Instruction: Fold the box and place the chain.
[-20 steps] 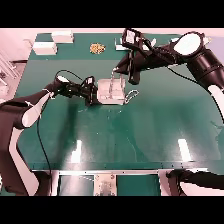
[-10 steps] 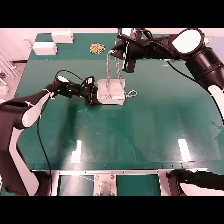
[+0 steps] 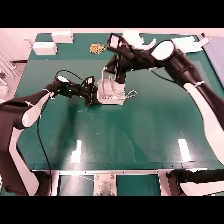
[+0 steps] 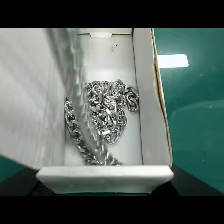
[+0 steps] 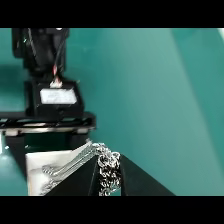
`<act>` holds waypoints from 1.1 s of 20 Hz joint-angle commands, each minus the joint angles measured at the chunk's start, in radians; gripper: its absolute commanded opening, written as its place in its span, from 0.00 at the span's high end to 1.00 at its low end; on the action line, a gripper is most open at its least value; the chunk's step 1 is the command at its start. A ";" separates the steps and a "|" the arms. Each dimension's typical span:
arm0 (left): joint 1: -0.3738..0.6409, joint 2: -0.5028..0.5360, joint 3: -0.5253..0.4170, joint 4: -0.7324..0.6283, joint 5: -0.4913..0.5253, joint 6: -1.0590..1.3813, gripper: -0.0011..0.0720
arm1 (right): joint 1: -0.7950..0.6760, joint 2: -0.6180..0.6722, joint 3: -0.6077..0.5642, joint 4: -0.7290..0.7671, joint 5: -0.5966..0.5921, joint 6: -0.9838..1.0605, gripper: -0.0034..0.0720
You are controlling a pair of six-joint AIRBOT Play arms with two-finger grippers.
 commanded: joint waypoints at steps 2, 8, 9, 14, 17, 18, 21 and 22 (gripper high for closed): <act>0.000 0.000 0.000 0.000 0.000 0.000 0.41 | -0.004 -0.109 -0.034 0.004 0.042 0.020 0.95; 0.000 0.000 0.000 0.000 0.000 0.000 0.41 | -0.018 -0.176 -0.076 0.003 0.085 0.018 0.72; 0.000 0.000 0.000 0.000 0.000 0.000 0.41 | -0.023 -0.176 -0.075 0.000 0.082 0.015 0.31; 0.000 0.000 0.000 0.000 0.000 0.000 0.41 | -0.084 -0.092 -0.045 0.000 0.159 0.039 0.17; 0.000 0.000 0.000 0.000 0.000 0.000 0.41 | -0.172 -0.030 -0.050 -0.007 0.264 0.038 0.17; 0.000 0.000 0.000 0.000 0.000 0.000 0.41 | -0.208 -0.033 -0.063 -0.008 0.273 0.036 0.17; 0.000 0.000 0.000 0.000 0.001 0.000 0.41 | -0.296 -0.077 -0.145 0.005 0.238 -0.126 0.17; 0.000 0.000 0.000 0.000 0.000 0.000 0.41 | -0.312 -0.108 -0.155 0.018 0.238 -0.173 0.17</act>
